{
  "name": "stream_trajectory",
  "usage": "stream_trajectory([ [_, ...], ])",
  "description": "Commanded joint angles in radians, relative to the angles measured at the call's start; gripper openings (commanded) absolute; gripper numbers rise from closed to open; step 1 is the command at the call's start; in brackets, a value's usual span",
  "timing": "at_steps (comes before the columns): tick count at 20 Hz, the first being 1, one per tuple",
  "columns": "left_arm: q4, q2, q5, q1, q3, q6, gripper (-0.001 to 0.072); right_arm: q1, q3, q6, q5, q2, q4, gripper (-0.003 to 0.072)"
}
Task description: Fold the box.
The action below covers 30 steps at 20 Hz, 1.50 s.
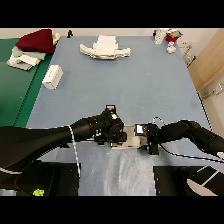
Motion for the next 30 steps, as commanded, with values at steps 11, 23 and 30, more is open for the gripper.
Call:
stream_trajectory([
  [11, 0.001, 0.036, 0.008, 0.000, 0.008, 0.015, 0.0659, 0.000, 0.001, 0.000, 0.000, -0.001, 0.000, 0.0531],
  [23, 0.002, 0.377, -0.069, 0.001, 0.027, 0.335, 0.0014, 0.000, 0.001, 0.000, 0.000, -0.001, 0.000, 0.0531],
  [30, -0.033, 0.417, -0.023, 0.042, -0.054, 0.808, 0.0010, 0.000, 0.001, 0.001, 0.000, -0.001, 0.000, 0.0530],
])
